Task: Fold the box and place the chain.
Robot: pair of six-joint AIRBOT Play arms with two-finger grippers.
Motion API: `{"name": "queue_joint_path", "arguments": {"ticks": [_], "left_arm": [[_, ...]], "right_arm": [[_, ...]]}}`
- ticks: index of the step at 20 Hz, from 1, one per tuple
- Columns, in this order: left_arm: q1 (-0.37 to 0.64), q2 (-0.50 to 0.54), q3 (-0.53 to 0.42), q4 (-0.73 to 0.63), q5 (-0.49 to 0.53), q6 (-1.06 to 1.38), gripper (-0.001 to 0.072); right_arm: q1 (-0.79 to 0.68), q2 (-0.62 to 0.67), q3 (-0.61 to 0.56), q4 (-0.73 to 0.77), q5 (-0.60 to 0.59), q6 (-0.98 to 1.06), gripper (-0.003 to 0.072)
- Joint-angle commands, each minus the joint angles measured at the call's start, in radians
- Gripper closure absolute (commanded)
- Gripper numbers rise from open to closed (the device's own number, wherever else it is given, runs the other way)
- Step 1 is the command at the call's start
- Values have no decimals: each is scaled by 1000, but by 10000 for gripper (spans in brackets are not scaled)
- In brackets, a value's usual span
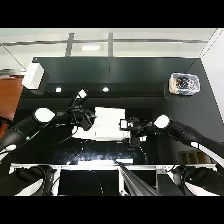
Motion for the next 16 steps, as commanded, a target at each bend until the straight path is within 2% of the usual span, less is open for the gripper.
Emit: {"name": "queue_joint_path", "arguments": {"ticks": [1, 10, 14, 15, 16], "left_arm": [[-3, -50, 0, -2, 23, 3, 552], [-25, -66, 0, 0, 25, 3, 551], [-14, 0, 13, 68, 27, 3, 538], [-2, 30, 13, 100, 20, 1, 506], [19, 65, 13, 142, -4, -3, 388]], "right_arm": [[0, -1, 1, 0, 0, 0, 485], [0, -1, 1, 0, -1, 0, 485], [0, -1, 1, 0, 0, 0, 485], [0, -1, 1, 0, -1, 0, 485], [0, -1, 1, 0, -1, 0, 485]]}}
